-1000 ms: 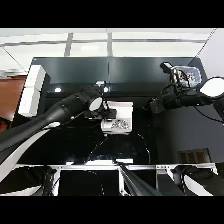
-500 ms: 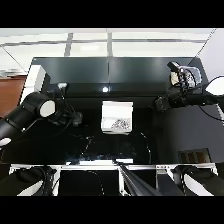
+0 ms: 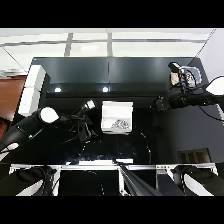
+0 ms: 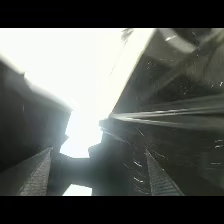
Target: Fold the box and place the chain.
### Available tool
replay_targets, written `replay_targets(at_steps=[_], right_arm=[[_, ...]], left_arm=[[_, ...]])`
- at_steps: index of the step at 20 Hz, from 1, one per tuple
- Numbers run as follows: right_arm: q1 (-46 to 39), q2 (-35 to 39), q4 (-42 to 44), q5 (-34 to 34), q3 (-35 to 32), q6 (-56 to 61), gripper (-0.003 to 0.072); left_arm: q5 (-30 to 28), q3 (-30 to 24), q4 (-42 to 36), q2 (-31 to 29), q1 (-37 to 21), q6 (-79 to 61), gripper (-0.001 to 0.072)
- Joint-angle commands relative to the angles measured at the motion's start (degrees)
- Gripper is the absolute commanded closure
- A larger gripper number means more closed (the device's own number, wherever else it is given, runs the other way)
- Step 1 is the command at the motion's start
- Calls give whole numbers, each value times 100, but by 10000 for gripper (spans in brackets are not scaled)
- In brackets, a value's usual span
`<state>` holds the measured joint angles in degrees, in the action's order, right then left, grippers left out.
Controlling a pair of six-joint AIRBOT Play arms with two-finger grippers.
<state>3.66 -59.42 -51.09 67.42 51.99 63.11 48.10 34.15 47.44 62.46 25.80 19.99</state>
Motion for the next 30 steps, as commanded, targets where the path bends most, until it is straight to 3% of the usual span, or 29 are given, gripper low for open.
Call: replay_targets(at_steps=[1, 3, 7, 13, 23, 30], right_arm=[[4, -2, 2, 11, -4, 79, 412], [4, -2, 2, 11, -4, 101, 412], [4, -2, 2, 9, -4, 107, 412], [4, -2, 2, -92, -4, 118, 412], [4, -4, 0, -221, -7, 116, 412], [4, -4, 0, -221, -7, 116, 412]], left_arm=[[-398, 74, -275, 160, 39, -2363, -4], [-92, 240, -308, 476, -227, -2428, -5], [619, 376, -1154, 1147, -909, -3941, -7], [424, 385, -1991, 1484, -804, -4522, -8], [181, 404, -1978, 1502, -544, -4476, -7], [173, 629, -1565, 1687, -393, -3866, -5]])
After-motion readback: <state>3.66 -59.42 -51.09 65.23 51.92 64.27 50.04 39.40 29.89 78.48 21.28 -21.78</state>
